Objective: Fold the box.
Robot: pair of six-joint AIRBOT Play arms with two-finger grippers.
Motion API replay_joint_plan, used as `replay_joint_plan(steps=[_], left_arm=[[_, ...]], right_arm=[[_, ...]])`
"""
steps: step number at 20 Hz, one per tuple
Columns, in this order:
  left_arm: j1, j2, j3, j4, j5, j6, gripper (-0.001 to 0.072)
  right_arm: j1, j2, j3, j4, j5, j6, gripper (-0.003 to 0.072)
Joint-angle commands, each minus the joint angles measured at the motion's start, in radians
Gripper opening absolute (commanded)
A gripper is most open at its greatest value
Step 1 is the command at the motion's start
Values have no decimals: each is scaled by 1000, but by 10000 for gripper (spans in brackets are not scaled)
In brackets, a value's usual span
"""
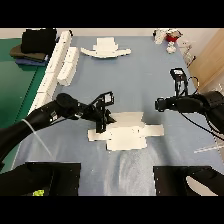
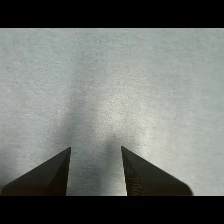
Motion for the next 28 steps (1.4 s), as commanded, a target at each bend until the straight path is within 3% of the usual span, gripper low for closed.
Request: replay_joint_plan(steps=[1, 3, 12, 18, 28], left_arm=[[-72, 60, -95, -21, 146, 55, 7], [-98, 60, -106, -21, 186, 65, 8], [-102, 40, -104, -21, 187, 64, 11], [-103, 26, -106, -17, 70, 27, 11], [-104, -4, -106, 39, 23, -10, 12]], right_arm=[[0, -1, 3, -3, 1, 35, 484], [0, -1, 3, 6, 0, 38, 484], [1, -1, 3, 40, 1, 38, 484], [1, -1, 3, 58, 1, 38, 484], [1, -1, 3, 113, -2, 38, 484]])
